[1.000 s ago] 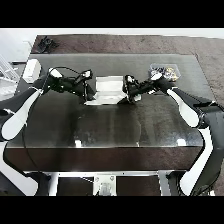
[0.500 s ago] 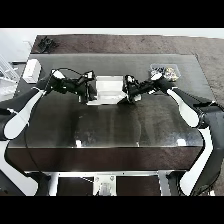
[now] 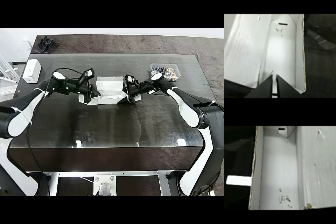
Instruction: Fold the box and place the chain.
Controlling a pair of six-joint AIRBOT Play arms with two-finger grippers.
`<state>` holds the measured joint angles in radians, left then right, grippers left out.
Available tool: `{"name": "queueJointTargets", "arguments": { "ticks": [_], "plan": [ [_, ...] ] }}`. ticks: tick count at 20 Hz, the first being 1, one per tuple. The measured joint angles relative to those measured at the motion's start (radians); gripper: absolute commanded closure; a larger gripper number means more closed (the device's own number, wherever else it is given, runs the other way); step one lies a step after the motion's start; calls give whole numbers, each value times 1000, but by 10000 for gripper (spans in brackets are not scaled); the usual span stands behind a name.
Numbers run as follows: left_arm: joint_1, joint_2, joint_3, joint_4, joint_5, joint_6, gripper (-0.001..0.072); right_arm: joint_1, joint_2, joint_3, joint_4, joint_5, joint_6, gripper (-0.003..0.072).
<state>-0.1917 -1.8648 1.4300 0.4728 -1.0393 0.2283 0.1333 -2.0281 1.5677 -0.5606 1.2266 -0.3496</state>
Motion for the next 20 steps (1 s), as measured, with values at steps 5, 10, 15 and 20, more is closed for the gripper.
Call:
{"name": "queueJointTargets", "arguments": {
  "ticks": [5,10,15,20],
  "plan": [
    [0,-13,-1,-26,-1,13,619,0,0,0,0,0,0,117],
    [0,-31,-2,-26,-19,16,617,0,0,0,0,1,0,117],
    [0,-36,-2,-30,-39,32,391,1,0,0,-1,5,-1,118],
    [0,-37,-2,-35,-51,39,102,2,0,0,0,4,0,118]
  ]
}}
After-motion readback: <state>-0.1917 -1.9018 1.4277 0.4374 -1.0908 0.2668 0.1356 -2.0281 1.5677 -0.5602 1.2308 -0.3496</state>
